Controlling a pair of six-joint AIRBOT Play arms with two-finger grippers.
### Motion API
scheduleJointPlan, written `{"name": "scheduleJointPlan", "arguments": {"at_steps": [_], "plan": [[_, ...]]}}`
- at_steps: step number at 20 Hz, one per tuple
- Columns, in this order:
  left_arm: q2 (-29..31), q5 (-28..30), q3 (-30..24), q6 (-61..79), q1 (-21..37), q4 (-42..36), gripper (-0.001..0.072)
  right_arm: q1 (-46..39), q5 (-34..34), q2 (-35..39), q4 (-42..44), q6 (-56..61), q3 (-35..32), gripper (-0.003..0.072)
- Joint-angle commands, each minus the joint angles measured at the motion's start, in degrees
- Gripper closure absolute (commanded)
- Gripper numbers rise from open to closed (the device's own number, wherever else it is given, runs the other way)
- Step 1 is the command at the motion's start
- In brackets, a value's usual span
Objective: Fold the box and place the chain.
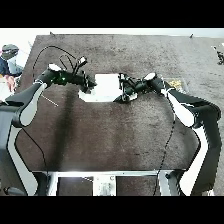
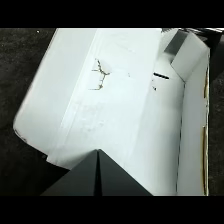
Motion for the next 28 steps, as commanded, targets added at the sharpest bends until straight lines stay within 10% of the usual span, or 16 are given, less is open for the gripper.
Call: {"name": "scheduleJointPlan", "arguments": {"at_steps": [1, 12, 20, 22, 23, 28], "plan": [[0.0, 0.8, 0.0, -1.6, 0.0, 0.8, 0.0700, 0.1, 0.0, 0.0, 0.0, 0.0, 0.0, 0.0223], [3.9, 1.1, 0.3, 1.3, 1.4, -1.3, 0.0702, 0.1, 0.0, 0.0, 0.0, 0.0, 0.0, 0.0223], [7.6, -14.8, 0.2, 1.6, 3.6, 16.0, 0.0696, 0.1, 0.0, 0.0, 0.0, 0.0, 0.0, 0.0223], [7.6, -13.1, -1.3, 1.4, 1.5, 22.9, 0.0168, 0.1, 0.0, 0.0, 0.0, 0.0, 0.0, 0.0223], [7.6, -10.3, -2.3, 0.4, 0.4, 24.5, 0.0078, 0.1, 0.0, 0.0, 0.0, 0.0, 0.0, 0.0223], [7.5, -2.4, -5.2, 0.5, -3.2, 24.7, 0.0077, 0.1, 0.0, 0.0, 0.0, 0.0, 0.0, 0.0223]]}}
